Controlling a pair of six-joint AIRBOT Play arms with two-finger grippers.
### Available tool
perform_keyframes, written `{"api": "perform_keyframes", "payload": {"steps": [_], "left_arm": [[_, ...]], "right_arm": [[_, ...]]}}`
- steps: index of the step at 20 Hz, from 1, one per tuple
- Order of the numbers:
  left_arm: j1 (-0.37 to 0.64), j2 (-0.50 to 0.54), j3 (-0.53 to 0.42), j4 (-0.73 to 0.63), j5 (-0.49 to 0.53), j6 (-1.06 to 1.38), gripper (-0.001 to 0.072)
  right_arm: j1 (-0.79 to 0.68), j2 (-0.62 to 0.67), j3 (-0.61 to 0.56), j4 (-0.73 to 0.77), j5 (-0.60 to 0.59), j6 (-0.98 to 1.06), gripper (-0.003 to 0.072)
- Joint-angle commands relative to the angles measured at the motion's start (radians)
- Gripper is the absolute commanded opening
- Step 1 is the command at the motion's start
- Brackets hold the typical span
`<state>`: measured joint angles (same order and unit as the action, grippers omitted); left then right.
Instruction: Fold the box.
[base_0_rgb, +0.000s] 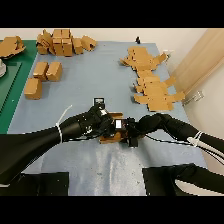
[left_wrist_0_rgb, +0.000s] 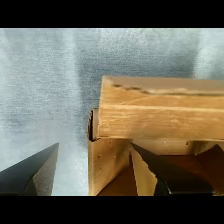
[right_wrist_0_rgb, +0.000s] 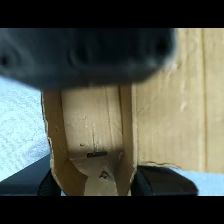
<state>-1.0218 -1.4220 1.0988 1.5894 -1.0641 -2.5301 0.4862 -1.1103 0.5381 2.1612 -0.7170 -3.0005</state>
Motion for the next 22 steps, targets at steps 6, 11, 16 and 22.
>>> {"api": "perform_keyframes", "payload": {"steps": [6, 11, 16, 22], "left_arm": [[-0.037, -0.019, 0.022, -0.013, -0.005, 0.002, 0.0656], [-0.043, -0.045, 0.018, 0.004, 0.011, 0.001, 0.0281], [-0.044, -0.06, 0.018, 0.003, 0.023, 0.001, 0.001], [-0.045, -0.06, 0.018, -0.007, 0.01, 0.005, 0.0011]], "right_arm": [[0.0, 0.0, 0.001, 0.0, 0.0, 0.0, 0.0503], [0.0, 0.0, 0.001, 0.0, 0.0, 0.0, 0.0503], [0.0, 0.0, 0.001, 0.0, 0.0, 0.0, 0.0503], [0.0, 0.0, 0.001, 0.0, 0.0, 0.0, 0.0503]]}}
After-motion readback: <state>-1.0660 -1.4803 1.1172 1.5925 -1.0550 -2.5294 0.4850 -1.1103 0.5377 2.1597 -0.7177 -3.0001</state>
